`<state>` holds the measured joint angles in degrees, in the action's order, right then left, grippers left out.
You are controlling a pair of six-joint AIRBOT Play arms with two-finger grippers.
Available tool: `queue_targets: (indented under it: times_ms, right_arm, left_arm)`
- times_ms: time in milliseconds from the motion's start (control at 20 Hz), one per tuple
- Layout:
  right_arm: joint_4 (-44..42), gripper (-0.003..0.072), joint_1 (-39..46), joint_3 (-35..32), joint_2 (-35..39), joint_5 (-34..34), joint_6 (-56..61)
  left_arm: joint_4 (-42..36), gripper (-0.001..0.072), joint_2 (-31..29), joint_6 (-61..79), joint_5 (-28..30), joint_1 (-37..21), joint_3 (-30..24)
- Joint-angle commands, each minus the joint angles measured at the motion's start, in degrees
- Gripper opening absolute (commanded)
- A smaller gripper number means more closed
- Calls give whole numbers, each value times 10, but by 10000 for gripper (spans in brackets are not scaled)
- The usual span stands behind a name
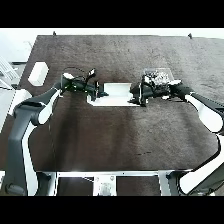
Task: Fold the box and place the chain.
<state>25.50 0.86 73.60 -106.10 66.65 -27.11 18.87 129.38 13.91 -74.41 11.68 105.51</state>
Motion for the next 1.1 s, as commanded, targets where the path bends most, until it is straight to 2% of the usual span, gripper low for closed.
queue_targets:
  times_ms: [0, 250, 350, 1050]
  right_arm:
    - [8, 578, -7, 10, -9, 21, 12]
    - [23, 579, -19, 29, -23, 24, 12]
    - [28, 629, -19, 39, -29, 24, 23]
    - [73, 632, -40, 85, -58, 30, 29]
  left_arm:
    - [0, 22, 0, 0, 1, 0, 0]
    - [0, 22, 0, 0, 1, 0, 0]
    - [0, 23, 0, 0, 1, 0, 0]
    - [0, 22, 0, 0, 1, 0, 0]
